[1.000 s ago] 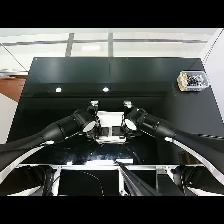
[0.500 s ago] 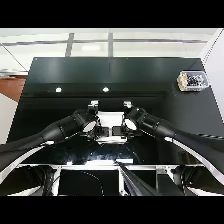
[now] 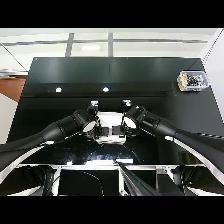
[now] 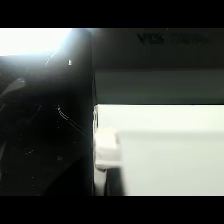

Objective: Fold the box and place the chain.

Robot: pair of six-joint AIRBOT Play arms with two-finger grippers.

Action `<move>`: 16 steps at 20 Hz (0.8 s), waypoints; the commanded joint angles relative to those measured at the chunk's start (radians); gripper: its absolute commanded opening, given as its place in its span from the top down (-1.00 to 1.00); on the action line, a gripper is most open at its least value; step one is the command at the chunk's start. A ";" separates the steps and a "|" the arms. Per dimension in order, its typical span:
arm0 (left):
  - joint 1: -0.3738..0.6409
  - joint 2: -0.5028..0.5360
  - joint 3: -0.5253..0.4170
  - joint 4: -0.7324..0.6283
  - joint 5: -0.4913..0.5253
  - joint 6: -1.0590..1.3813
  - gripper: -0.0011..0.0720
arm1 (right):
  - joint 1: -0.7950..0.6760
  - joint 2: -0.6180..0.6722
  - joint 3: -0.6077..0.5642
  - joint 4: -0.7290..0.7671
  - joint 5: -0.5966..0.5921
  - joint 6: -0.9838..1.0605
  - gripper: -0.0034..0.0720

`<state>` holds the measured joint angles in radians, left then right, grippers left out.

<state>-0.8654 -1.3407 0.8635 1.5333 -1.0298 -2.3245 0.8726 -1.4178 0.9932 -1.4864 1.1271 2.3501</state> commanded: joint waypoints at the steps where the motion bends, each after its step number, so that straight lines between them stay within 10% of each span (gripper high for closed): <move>1: 0.000 0.000 0.001 -0.001 0.000 -0.001 0.89 | 0.000 0.008 0.004 -0.007 0.056 -0.013 0.20; 16: 0.000 0.000 0.001 -0.001 0.003 -0.001 0.89 | -0.028 0.276 0.004 -0.016 0.083 -0.096 0.20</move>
<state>-0.8654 -1.3407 0.8635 1.5314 -1.0302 -2.3253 0.8608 -1.1999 0.9958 -1.4960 1.1954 2.2814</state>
